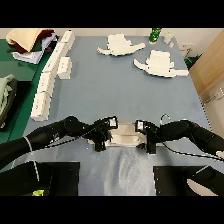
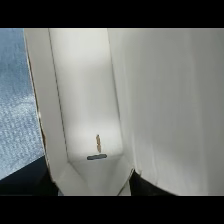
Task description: Fold the box.
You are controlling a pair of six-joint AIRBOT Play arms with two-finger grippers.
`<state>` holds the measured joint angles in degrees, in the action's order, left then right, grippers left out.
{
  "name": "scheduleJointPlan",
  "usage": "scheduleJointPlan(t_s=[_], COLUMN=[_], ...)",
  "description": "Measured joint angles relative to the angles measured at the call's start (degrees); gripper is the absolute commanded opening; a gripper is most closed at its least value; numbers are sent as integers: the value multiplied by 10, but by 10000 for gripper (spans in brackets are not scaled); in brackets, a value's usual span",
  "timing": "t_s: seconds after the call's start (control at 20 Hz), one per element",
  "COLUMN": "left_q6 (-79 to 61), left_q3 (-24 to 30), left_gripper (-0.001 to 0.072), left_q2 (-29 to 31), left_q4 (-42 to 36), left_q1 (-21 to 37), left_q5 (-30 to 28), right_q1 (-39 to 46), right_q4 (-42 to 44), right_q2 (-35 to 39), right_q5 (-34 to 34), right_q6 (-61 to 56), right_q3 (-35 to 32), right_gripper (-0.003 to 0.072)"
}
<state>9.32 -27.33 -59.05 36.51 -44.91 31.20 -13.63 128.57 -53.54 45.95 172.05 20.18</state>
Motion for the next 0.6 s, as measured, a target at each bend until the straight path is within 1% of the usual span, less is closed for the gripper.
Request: scheduleJointPlan(t_s=[0.15, 0.3, 0.35, 0.45, 0.5, 0.6], left_q6=[161, 360, 426, 545, 585, 640], left_q3=[0, 0, 0, 0, 1, 2], left_gripper=[14, 14, 14, 14, 14, 14], left_q2=[56, 116, 132, 155, 161, 164], left_q4=[120, 235, 268, 323, 336, 336], left_q1=[4, 41, 63, 124, 155, 214], left_q5=[19, 57, 80, 144, 176, 233], right_q1=[0, 0, 0, 0, 0, 0], right_q4=[0, 0, 0, 0, 0, 0], right_q2=[0, 0, 0, 0, 0, 0], right_q5=[0, 0, 0, 0, 0, 0], right_q6=[0, 0, 0, 0, 0, 0], right_q3=[0, 0, 0, 0, 0, 0], right_gripper=[404, 404, 404, 404, 404, 404])
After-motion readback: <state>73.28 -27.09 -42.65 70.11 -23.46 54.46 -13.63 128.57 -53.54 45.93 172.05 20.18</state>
